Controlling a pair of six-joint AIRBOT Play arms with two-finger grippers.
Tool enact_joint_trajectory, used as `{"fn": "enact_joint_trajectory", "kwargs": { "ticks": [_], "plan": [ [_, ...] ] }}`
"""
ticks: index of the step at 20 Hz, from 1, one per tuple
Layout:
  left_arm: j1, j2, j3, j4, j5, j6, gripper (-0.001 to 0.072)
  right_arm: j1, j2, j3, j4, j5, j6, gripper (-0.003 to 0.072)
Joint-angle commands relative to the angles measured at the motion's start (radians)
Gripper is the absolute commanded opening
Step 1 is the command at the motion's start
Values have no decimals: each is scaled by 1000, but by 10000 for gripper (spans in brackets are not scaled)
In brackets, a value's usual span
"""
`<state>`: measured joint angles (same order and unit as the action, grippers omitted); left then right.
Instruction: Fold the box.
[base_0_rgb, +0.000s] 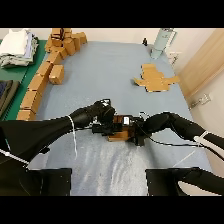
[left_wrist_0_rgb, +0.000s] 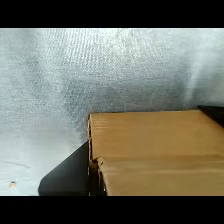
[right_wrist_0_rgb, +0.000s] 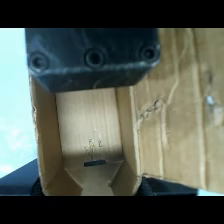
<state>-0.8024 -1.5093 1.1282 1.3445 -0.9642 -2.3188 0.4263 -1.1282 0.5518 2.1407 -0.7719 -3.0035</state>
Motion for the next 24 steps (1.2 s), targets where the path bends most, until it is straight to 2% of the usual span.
{"fn": "enact_joint_trajectory", "kwargs": {
  "ticks": [1,9,14,19,23,24],
  "plan": [
    [5,1,24,10,-67,18,311,1,-1,-1,2,1,0,581],
    [71,1,87,-36,-181,25,317,1,-1,-1,2,0,0,582],
    [69,0,83,-25,-170,26,316,1,-1,-1,2,0,0,582],
    [7,-35,82,-9,-76,26,315,1,-1,-1,2,0,0,582],
    [-16,-70,84,-5,-84,13,304,1,-1,-1,2,0,0,582],
    [-16,-70,87,10,-87,0,283,1,-1,-1,2,0,0,582]
  ]
}}
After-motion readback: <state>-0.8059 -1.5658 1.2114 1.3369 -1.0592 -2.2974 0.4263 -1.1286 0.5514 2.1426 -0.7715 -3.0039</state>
